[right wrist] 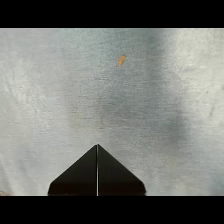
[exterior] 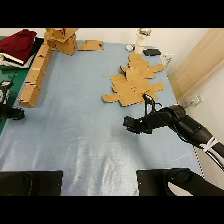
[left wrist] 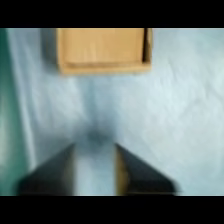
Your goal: Fold the box.
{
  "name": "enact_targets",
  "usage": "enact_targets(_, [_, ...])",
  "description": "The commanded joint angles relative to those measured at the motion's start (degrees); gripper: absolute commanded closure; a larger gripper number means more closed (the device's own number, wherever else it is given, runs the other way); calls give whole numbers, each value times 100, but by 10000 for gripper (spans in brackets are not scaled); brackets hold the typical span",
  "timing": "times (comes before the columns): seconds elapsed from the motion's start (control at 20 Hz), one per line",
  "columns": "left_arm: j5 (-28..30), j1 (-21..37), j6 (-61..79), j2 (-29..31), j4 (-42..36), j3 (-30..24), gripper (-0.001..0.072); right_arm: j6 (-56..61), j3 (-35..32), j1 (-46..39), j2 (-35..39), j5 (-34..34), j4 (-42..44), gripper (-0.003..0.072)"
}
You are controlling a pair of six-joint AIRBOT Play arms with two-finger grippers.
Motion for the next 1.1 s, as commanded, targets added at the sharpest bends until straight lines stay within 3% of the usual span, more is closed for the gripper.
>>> enact_targets(0.0, [-1521, -258, -262, 140, -166, 2, 698, -179, 9, 0, -118, 7, -9, 680])
enact_targets(0.1, [-1906, -833, -691, 149, -697, 26, 699, -321, 74, -2, -306, 39, -72, 681])
enact_targets(0.25, [-2166, -2269, -1814, 146, -839, 264, 699, -656, 599, -15, -885, 24, -192, 681])
enact_targets(0.4, [-1547, -3873, -2870, 144, -846, 562, 699, -918, 1652, -15, -1759, -188, -332, 681])
enact_targets(0.5, [-901, -4625, -3268, 144, -844, 632, 699, -951, 2229, -15, -2295, -365, -382, 680])
enact_targets(0.7, [-485, -4898, -3571, 140, -1034, 636, 699, -973, 2603, -2, -2833, -518, -315, 681])
enact_targets(1.05, [-476, -4909, -3574, 138, -1034, 636, 699, -973, 2603, -4, -2820, -623, -304, 680])
